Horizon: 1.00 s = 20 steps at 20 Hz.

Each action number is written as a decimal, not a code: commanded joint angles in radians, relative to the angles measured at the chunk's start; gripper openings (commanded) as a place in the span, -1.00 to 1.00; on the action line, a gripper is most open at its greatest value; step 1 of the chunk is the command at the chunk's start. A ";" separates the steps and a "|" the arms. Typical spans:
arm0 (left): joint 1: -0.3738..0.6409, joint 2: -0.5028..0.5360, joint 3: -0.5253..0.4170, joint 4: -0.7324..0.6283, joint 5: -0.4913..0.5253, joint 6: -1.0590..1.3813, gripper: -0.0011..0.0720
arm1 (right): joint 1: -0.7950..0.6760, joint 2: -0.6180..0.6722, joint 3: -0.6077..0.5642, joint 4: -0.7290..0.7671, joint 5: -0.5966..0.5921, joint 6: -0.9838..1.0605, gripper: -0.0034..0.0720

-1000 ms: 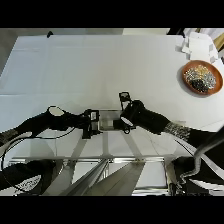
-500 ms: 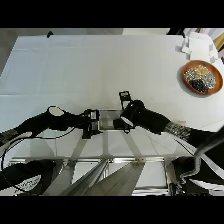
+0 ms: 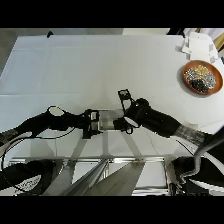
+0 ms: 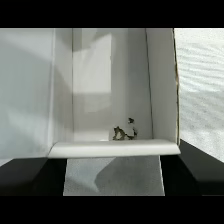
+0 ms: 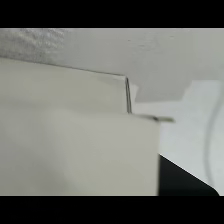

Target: Fold the box and place the chain.

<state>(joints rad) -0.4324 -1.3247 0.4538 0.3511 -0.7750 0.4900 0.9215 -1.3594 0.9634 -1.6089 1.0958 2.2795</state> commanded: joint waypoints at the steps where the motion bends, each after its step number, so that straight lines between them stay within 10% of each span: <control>1: 0.001 0.000 0.000 0.001 0.000 0.000 -0.27 | 0.000 0.093 0.000 -0.011 0.093 -0.126 0.06; 10: 0.001 0.000 0.000 0.001 0.000 0.000 -0.27 | -0.042 0.555 0.068 -0.311 0.252 -0.294 -0.20; 20: 0.001 0.000 0.000 0.001 0.000 0.000 -0.27 | -0.997 0.414 0.172 0.007 0.079 -0.742 0.01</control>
<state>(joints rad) -0.4324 -1.3247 0.4538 0.3515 -0.7750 0.4900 0.1833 -0.8658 1.1240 -1.7714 1.2488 1.6703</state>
